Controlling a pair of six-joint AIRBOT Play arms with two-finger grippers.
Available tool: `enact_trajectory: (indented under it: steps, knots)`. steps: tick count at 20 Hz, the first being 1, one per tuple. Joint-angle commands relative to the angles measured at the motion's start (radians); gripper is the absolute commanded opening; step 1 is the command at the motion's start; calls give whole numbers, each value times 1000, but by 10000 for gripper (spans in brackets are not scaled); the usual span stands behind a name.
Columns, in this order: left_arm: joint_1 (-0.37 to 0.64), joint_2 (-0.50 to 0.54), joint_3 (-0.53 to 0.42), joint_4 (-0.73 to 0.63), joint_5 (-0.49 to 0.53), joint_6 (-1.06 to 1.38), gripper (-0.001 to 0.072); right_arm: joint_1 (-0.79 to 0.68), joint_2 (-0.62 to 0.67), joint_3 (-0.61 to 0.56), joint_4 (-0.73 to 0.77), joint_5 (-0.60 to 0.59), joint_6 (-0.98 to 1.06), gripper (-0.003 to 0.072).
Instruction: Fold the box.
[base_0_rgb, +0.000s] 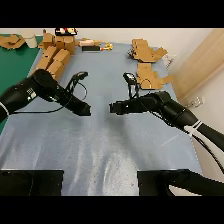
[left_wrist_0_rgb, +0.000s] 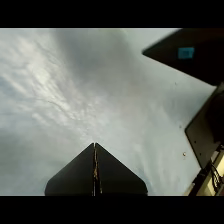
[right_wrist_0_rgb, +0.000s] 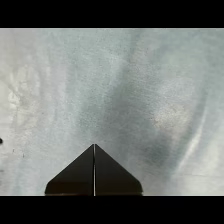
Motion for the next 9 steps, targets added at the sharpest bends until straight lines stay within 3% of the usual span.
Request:
enact_trajectory:
  steps: [1, 4, 9]
  knots:
    - [-55, 9, -53, -26, 29, -26, 12, 0, -27, 30, -12, -61, -26, 2]
    - [-57, 9, -53, -25, -8, -25, 12, 0, -26, 30, -13, -154, -27, 2]
    - [-57, 9, -53, -26, -8, -25, 12, 0, -26, 30, -13, -157, -27, 2]
